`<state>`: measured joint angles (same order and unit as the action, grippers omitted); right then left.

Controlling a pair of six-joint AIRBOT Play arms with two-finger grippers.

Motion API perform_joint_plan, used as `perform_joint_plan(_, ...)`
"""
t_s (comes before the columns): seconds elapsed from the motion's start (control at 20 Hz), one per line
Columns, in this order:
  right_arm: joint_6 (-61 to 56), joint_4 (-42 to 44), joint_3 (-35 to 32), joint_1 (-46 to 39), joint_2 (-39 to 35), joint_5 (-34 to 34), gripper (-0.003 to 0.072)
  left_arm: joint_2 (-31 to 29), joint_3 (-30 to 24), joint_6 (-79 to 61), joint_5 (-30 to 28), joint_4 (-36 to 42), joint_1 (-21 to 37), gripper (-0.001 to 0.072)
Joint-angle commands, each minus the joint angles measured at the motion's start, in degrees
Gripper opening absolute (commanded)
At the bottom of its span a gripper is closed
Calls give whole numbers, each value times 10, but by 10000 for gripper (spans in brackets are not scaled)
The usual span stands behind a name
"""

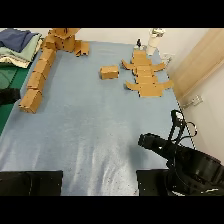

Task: Fold the box.

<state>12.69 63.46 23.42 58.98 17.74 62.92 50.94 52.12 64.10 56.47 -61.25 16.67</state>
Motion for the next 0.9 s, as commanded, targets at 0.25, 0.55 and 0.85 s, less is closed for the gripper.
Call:
perform_joint_plan(0.25,442,257,211,-256,310,2,5,40,7,183,23,-57,-360,10)
perform_joint_plan(0.55,570,354,378,-308,549,2,4,133,6,265,-10,-56,-471,11)
perform_joint_plan(0.85,574,359,394,-308,579,10,4,150,6,289,-18,-56,-497,12)
